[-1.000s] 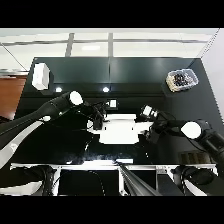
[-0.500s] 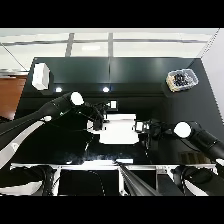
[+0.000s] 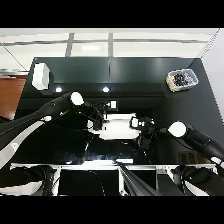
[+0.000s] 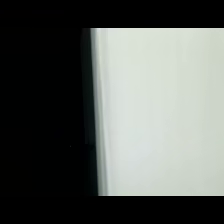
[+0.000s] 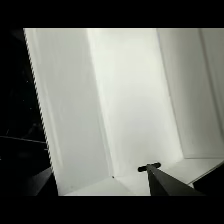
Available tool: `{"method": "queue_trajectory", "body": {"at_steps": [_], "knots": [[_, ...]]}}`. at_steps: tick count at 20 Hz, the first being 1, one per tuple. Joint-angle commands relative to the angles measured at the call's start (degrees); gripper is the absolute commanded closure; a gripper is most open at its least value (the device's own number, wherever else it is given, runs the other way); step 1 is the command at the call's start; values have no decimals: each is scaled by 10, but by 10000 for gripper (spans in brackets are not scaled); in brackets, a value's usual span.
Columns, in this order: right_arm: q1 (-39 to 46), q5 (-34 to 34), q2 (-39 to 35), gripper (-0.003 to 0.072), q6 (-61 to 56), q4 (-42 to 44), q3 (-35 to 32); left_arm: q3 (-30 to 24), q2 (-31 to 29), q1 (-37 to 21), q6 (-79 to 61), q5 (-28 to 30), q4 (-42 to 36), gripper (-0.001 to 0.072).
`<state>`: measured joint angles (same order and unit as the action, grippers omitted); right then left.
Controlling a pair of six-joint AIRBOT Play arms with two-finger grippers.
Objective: Fold the box and place the chain.
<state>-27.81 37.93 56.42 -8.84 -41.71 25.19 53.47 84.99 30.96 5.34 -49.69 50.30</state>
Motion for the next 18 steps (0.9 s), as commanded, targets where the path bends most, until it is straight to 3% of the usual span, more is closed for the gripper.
{"method": "queue_trajectory", "body": {"at_steps": [1,11,14,18], "knots": [[19,-17,-21,53,-10,-8,17,0,0,0,0,0,0,681],[30,1,-24,53,6,-18,29,0,0,0,0,-2,0,681],[31,-29,-7,53,37,-16,30,0,0,0,0,-10,0,680],[63,-37,14,53,122,70,31,0,0,0,0,-17,0,680]]}}
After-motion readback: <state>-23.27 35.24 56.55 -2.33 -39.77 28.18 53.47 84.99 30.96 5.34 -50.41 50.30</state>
